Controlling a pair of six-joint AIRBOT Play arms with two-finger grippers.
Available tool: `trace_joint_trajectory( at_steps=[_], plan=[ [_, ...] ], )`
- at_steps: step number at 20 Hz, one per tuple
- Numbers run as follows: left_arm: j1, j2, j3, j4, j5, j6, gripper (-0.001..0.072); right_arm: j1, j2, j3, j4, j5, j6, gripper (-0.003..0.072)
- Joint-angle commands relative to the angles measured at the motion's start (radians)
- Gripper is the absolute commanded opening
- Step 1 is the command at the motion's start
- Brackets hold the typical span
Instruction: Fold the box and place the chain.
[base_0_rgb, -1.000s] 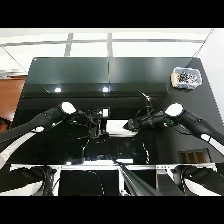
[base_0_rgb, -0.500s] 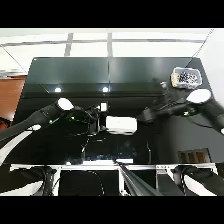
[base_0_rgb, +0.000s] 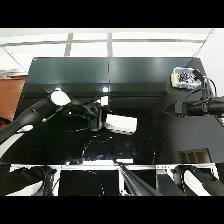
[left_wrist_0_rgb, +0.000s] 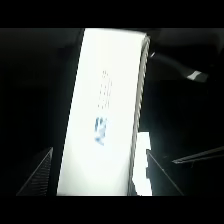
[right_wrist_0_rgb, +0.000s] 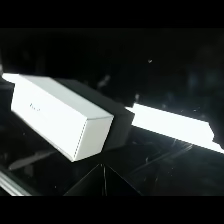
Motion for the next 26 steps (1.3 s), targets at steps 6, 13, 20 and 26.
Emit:
trace_joint_trajectory(
  at_steps=[6, 13, 20, 26],
  plan=[
    [-0.101, -0.234, 0.209, -0.006, -0.011, -0.201, 0.0698, -0.019, 0.009, 0.001, 0.002, -0.031, -0.006, 0.0012],
    [-0.106, -0.268, 0.209, 0.017, -0.12, -0.223, 0.0697, -0.019, 0.009, 0.0, 0.001, -0.032, -0.021, 0.0012],
    [-0.116, -0.268, 0.214, 0.116, -0.148, -0.174, 0.0699, -0.019, 0.009, -0.001, 0.001, -0.045, -0.024, 0.0012],
    [-0.146, -0.286, 0.214, 0.185, -0.089, -0.128, 0.07, -0.019, 0.009, -0.001, 0.001, -0.077, -0.024, 0.0012]
  ],
)
